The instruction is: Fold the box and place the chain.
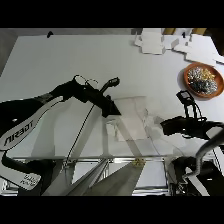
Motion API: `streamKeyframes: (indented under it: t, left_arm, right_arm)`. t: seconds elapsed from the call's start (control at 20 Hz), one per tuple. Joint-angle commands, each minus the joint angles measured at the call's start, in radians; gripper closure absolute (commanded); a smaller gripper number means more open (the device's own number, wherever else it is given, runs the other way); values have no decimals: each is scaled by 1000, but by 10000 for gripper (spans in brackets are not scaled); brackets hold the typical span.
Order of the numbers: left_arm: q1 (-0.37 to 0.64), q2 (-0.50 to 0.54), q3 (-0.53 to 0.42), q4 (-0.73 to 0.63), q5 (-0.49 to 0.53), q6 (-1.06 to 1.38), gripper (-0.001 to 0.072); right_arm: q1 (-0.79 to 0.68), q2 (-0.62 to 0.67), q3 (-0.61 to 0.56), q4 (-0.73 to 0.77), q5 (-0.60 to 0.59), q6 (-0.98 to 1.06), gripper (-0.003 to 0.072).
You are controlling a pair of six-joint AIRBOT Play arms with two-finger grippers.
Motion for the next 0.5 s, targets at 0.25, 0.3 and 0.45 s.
streamKeyframes:
  t: [0.25,0.3,0.45]
  left_arm:
    - [-31,354,-190,218,142,26,714]
    - [-31,384,-242,191,161,67,713]
    - [-32,395,-334,122,203,220,710]
  right_arm:
    - [1,3,131,35,94,-3,337]
    - [1,2,131,44,94,-4,338]
    - [1,2,130,121,92,-58,346]
